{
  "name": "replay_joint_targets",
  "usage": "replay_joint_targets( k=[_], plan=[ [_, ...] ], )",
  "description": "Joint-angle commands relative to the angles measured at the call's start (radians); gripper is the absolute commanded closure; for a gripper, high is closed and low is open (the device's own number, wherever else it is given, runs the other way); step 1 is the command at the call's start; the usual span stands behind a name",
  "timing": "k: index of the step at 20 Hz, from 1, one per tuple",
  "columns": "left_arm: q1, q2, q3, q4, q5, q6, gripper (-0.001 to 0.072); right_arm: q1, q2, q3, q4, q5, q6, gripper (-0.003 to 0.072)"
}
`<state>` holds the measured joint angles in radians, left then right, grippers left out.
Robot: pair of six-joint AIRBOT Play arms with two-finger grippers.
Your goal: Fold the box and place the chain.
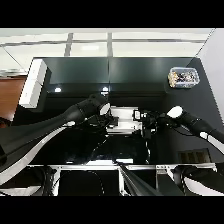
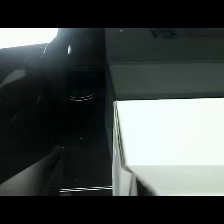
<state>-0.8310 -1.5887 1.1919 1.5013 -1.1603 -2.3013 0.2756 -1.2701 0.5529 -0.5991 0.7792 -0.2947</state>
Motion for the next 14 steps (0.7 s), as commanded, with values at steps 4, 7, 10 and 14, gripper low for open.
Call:
replay_joint_targets(
  k=[4, 7, 10, 14],
  plan=[
    [-0.004, -0.006, 0.006, -0.037, 0.037, -0.023, 0.06, 0.0, -0.001, 0.0, -0.001, 0.001, 0.002, 0.0284],
    [-0.008, -0.006, 0.006, -0.04, 0.04, -0.022, 0.0685, 0.0, -0.001, 0.0, -0.001, 0.002, 0.003, 0.0284],
    [-0.007, -0.006, 0.008, -0.044, 0.034, -0.022, 0.0575, 0.0, -0.001, 0.0, -0.001, 0.002, 0.003, 0.0284],
    [-0.008, -0.006, 0.036, -0.023, -0.001, -0.022, 0.0424, 0.0, -0.001, 0.0, -0.001, 0.002, 0.003, 0.0284]
  ],
)
